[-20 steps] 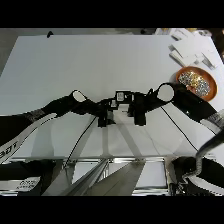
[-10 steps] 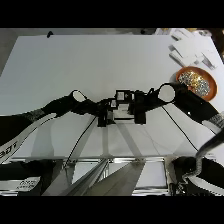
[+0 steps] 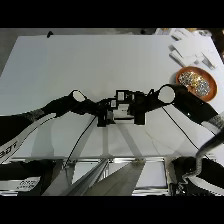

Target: Fold the box and place the chain.

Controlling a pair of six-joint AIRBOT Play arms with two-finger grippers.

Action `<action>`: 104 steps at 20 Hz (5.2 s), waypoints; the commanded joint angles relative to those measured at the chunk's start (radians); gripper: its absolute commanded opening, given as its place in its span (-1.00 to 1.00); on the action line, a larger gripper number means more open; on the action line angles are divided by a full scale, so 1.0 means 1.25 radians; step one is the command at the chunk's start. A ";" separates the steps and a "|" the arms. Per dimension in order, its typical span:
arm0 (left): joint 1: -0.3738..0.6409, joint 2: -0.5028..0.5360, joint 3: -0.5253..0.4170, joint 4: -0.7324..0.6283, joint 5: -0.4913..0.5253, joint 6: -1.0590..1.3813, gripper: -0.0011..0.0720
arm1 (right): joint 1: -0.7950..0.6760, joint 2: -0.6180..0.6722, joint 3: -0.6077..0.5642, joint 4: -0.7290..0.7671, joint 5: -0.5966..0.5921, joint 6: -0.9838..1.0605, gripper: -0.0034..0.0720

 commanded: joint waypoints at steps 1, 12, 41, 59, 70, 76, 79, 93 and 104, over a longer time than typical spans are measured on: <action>-0.001 0.001 -0.001 0.000 -0.001 -0.001 -0.59 | 0.001 0.000 -0.039 0.021 0.011 0.005 -0.46; -0.001 0.001 -0.001 0.000 -0.001 -0.001 -0.59 | -0.026 0.045 -0.040 0.186 0.020 -0.037 -0.38; -0.001 0.001 -0.001 0.000 -0.001 -0.001 -0.59 | -0.053 0.001 -0.138 0.152 0.002 -0.034 -0.86; -0.001 0.001 -0.001 0.000 -0.001 -0.001 -0.59 | -0.387 0.253 -0.085 -0.345 0.306 0.552 -0.86; -0.001 0.001 -0.001 -0.005 -0.001 -0.001 -0.59 | -0.561 0.253 -0.117 -0.237 0.302 0.619 -0.86; 0.042 0.096 -0.001 0.003 -0.025 -0.046 -0.59 | -0.561 0.253 -0.117 -0.237 0.302 0.619 -0.86; 0.131 0.241 -0.001 0.093 -0.041 -0.204 -0.59 | -0.561 0.253 -0.117 -0.237 0.302 0.619 -0.86; 0.871 0.490 -0.019 0.605 -0.091 -0.993 -0.55 | -0.561 0.253 -0.117 -0.237 0.302 0.619 -0.86; 0.898 0.418 -0.143 0.646 -0.097 -1.027 0.11 | -0.561 0.253 -0.117 -0.237 0.302 0.619 -0.86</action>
